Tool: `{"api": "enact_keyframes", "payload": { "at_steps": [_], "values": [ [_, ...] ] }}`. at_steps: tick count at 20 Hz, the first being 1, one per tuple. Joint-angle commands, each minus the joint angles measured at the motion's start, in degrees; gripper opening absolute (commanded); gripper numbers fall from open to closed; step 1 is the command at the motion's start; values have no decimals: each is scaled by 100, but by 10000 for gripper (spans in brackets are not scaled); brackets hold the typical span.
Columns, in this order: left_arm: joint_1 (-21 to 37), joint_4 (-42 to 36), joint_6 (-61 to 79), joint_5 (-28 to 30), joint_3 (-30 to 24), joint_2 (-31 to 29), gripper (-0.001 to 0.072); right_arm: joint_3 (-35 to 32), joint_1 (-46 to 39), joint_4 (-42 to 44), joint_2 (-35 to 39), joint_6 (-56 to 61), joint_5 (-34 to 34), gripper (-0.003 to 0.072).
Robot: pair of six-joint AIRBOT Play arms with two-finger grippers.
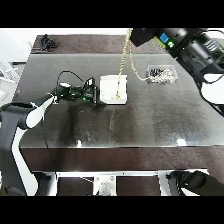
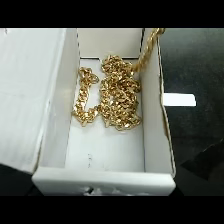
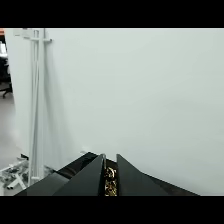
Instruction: Fold the box and place the chain.
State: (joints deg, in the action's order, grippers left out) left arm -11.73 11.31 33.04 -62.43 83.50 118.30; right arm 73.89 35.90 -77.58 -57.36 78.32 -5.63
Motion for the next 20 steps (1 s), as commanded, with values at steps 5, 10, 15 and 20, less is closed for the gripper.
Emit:
{"api": "enact_keyframes", "payload": {
  "at_steps": [5, 10, 15, 20],
  "values": [
    [2, 2, 2, 0, 0, -4, 627, -122, 304, 70, -463, -76, -2, 3],
    [2, 2, 2, 2, 0, -4, 627, -595, 295, 68, -549, 275, -2, 2],
    [2, 2, 2, 2, 0, -4, 627, -1029, -35, 68, -734, 675, 7, 3],
    [2, 2, 2, 2, 0, -4, 627, -1038, -286, 68, -1266, 719, 7, 2]
  ]
}}
